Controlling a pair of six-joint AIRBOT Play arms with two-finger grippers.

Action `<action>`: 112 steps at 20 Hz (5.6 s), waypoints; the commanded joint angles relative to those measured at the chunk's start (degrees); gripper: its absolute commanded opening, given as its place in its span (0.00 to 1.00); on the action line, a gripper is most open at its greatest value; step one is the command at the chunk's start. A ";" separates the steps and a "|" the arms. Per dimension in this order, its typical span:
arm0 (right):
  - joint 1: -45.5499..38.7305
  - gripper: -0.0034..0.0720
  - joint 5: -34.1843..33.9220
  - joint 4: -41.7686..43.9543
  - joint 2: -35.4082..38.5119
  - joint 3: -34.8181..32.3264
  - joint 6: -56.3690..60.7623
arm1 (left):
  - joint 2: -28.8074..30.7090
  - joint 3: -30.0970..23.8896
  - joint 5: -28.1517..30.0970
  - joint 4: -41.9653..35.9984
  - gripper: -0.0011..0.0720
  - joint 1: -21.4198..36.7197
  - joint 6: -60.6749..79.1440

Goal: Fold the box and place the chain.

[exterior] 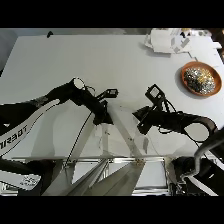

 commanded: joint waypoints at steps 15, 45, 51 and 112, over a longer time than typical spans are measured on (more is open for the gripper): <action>-0.02 0.60 6.80 -13.16 12.39 2.01 16.17 | 11.63 -0.96 14.75 6.49 0.01 -2.16 -8.02; -0.02 0.59 20.76 -26.60 11.21 1.95 26.67 | 7.10 -6.56 22.10 -3.45 0.02 -5.66 13.27; -0.02 0.59 20.76 -26.60 11.21 1.95 26.64 | 6.34 -6.58 24.41 -3.45 0.02 -5.68 13.27; 2.40 0.84 -0.22 -12.96 1.20 -13.05 -34.53 | 6.03 -6.56 24.39 -3.43 0.03 -5.75 13.25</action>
